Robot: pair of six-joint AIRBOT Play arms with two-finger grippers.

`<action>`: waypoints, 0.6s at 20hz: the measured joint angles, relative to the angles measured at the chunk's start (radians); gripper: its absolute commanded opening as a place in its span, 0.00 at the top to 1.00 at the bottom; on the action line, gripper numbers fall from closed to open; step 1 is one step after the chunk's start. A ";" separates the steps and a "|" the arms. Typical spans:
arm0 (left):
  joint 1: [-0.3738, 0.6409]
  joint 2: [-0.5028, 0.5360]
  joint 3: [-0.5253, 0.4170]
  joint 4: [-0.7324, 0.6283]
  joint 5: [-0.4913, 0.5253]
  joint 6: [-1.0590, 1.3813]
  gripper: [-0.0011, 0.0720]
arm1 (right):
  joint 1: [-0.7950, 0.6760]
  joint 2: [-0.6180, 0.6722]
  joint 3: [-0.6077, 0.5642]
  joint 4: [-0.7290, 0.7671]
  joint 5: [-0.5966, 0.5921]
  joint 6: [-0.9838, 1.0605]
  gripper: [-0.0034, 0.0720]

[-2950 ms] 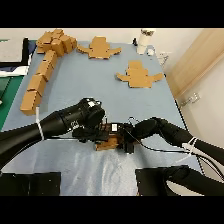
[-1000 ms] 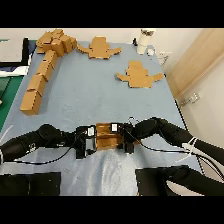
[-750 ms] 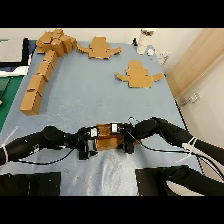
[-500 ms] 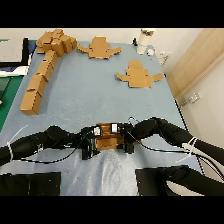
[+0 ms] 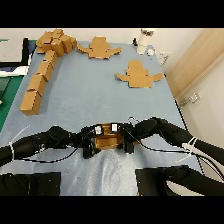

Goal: Fold the box.

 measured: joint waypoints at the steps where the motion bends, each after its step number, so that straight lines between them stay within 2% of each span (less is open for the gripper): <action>1: 0.000 0.000 0.000 0.003 0.002 -0.004 0.10 | 0.000 0.000 0.000 0.000 0.000 0.000 0.28; 3: 0.000 0.000 0.000 0.005 0.002 -0.008 0.11 | 0.000 0.000 0.000 0.000 0.000 0.000 0.28; 4: 0.000 0.000 0.000 0.007 0.006 -0.011 0.24 | 0.000 0.000 0.000 0.000 0.000 0.000 0.28; 5: 0.000 0.000 0.000 0.008 0.006 -0.014 0.47 | 0.000 0.000 0.000 0.000 0.000 0.000 0.28; 6: 0.000 0.000 0.000 0.010 0.006 -0.011 0.48 | 0.000 0.000 0.000 0.000 0.001 0.000 0.28; 7: 0.000 0.000 0.000 0.010 0.005 -0.012 0.32 | 0.000 0.000 0.000 0.000 0.001 0.000 0.28; 8: 0.000 0.000 0.000 0.011 0.005 -0.013 0.06 | 0.000 0.000 0.000 0.000 0.001 0.000 0.28; 9: 0.000 0.000 0.000 0.011 0.005 -0.014 0.10 | 0.000 0.000 0.000 0.000 0.000 0.000 0.28; 12: 0.000 0.000 0.000 0.014 0.000 -0.014 0.10 | 0.000 0.000 0.000 0.000 0.000 0.000 0.28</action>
